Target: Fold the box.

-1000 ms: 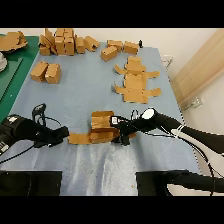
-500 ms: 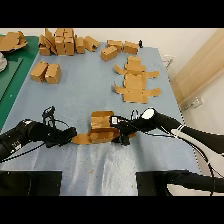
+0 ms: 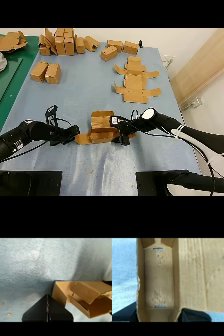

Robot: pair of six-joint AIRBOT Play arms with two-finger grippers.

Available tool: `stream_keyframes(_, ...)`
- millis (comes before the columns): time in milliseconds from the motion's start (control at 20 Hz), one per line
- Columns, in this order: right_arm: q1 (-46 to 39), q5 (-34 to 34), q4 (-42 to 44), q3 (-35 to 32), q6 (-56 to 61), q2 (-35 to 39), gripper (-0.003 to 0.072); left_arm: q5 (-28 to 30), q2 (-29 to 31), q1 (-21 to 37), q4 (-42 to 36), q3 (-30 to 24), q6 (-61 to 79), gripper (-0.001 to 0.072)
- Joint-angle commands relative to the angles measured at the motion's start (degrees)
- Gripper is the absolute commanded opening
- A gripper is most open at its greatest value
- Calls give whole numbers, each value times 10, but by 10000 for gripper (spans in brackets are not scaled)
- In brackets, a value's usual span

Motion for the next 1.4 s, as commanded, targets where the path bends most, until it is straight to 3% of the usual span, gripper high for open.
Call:
stream_keyframes(0,0,0,0,0,0,0,521,12,0,0,-42,-9,39,12)
stream_keyframes(500,0,0,0,0,0,0,521,44,0,0,-150,-34,128,12)
stream_keyframes(750,0,0,0,0,0,0,521,49,0,0,-160,-34,131,12)
stream_keyframes(1100,0,0,0,0,0,0,521,59,0,0,-306,-31,266,14)
stream_keyframes(1150,0,0,0,0,0,0,521,61,0,0,-305,-29,272,76)
stream_keyframes(1200,0,0,0,0,0,0,521,68,0,0,-309,-29,273,360)
stream_keyframes(1250,0,0,0,0,0,0,521,73,0,0,-312,-29,270,445)
stream_keyframes(1350,0,0,0,0,0,0,521,76,0,0,-312,-29,270,445)
